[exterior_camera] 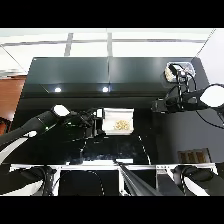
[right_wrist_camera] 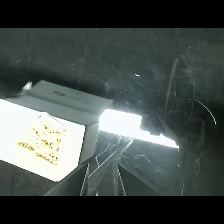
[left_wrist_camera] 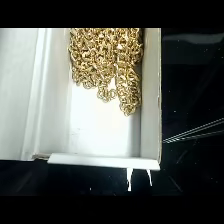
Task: Fold the box and place the chain.
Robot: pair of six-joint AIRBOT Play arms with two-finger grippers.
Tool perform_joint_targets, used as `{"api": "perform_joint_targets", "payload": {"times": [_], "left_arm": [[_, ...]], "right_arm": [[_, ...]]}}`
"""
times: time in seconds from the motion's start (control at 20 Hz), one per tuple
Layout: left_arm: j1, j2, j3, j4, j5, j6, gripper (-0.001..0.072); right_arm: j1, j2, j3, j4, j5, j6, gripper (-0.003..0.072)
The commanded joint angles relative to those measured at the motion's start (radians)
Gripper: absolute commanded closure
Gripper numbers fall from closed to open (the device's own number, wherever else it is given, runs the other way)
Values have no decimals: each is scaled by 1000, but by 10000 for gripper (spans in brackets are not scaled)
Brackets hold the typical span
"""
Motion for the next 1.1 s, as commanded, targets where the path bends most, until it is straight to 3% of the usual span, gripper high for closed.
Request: {"api": "perform_joint_targets", "payload": {"times": [0.0,0.05,0.25,0.35,0.5,0.6,0.7,0.9,1.05], "left_arm": [[-8,-1,2,1,7,2,284],[-11,-1,2,1,7,4,442],[-11,-1,2,1,8,5,443],[-11,-1,2,1,8,5,443],[-11,-1,2,1,8,5,442],[-11,-1,2,1,8,5,442],[-11,-1,2,1,8,5,442],[-11,-1,2,1,8,5,442],[-11,-1,2,1,8,5,442]], "right_arm": [[0,1,-1,0,-1,0,466],[0,1,-1,0,-1,0,466],[4,-2,-1,0,-77,1,454],[27,-24,-1,48,-190,-3,-23],[83,-122,-1,195,-340,-47,-22],[129,-211,-1,245,-359,-102,-22],[163,-272,-1,238,-310,-240,-22],[157,-261,29,225,-184,-605,-22],[166,-261,41,227,-158,-832,-22]]}}
